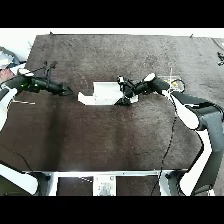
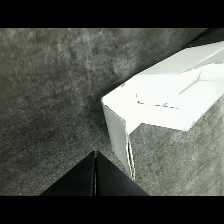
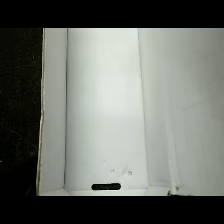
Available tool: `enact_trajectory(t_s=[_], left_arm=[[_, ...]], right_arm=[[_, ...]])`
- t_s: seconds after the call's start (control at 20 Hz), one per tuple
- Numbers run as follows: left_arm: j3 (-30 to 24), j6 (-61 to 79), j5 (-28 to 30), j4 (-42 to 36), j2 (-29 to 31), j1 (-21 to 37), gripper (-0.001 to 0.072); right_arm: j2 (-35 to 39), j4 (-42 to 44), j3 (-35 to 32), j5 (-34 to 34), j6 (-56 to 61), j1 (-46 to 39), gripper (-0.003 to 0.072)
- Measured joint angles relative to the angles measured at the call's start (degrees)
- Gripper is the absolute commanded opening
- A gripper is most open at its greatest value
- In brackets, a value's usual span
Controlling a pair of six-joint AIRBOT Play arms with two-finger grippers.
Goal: Fold the box and place the chain.
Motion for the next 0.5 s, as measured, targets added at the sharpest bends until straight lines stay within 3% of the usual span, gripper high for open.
enact_trajectory(t_s=[0.5], left_arm=[[-1.46, -2.80, 2.95, -1.90, -3.34, -3.98, 0.0011]], right_arm=[[0.00, 0.02, 0.00, 0.00, -0.02, 0.00, 0.0385]])
